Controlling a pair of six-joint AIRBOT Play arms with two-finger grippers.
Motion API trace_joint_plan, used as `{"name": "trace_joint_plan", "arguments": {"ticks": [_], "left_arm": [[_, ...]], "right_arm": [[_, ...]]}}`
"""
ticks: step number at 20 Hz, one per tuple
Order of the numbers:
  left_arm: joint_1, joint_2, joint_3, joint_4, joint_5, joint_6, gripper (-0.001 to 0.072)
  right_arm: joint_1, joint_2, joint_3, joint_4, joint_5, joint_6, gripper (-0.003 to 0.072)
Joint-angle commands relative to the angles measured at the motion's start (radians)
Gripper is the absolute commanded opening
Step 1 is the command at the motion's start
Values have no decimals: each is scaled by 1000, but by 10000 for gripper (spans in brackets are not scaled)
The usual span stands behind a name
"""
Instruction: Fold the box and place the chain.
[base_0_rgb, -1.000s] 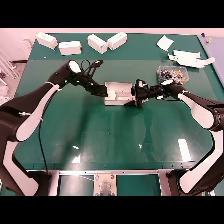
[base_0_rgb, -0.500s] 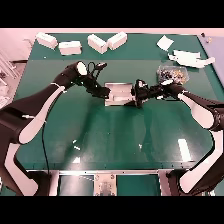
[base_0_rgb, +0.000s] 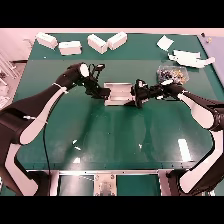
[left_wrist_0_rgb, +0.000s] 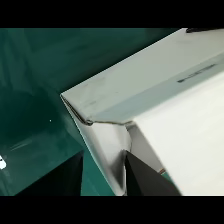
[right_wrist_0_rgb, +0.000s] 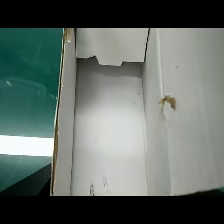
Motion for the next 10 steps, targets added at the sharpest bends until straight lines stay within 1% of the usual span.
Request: {"name": "trace_joint_plan", "arguments": {"ticks": [1, 7, 10], "left_arm": [[0, 0, 1, 9, 9, -76, 315], [0, 0, 1, 4, 37, -133, 314], [-10, 0, 1, 6, 86, -146, 314]], "right_arm": [[0, 1, 0, 0, 0, 0, 581], [0, 1, 0, 0, 0, 0, 581], [0, 1, 0, -1, 0, 0, 581]]}}
